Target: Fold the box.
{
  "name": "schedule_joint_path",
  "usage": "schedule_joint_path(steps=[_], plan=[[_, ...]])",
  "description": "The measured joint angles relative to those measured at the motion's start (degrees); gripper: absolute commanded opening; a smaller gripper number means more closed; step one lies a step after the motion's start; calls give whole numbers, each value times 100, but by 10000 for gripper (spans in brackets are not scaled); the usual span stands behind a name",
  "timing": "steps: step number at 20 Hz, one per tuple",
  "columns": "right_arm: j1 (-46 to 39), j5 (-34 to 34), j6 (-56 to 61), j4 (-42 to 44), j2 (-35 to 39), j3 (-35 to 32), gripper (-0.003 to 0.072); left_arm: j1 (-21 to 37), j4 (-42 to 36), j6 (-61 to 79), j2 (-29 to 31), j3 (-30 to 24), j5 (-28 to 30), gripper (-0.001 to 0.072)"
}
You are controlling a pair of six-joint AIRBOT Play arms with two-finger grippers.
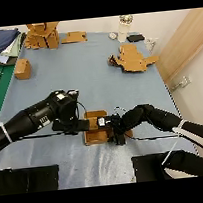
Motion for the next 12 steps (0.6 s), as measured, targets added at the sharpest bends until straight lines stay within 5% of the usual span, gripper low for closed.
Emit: schedule_joint_path(steps=[4,10,11,12], plan=[[0,2,-2,0,-2,0,488,1097,-896,1926,494,-726,203,10],[0,7,-4,0,0,0,488,2481,-3930,7722,599,-1620,601,20],[0,7,-4,0,-2,0,488,2581,-4030,8297,527,-1692,715,249],[0,9,-7,0,0,0,488,2660,-4054,8769,448,-1744,861,564]])
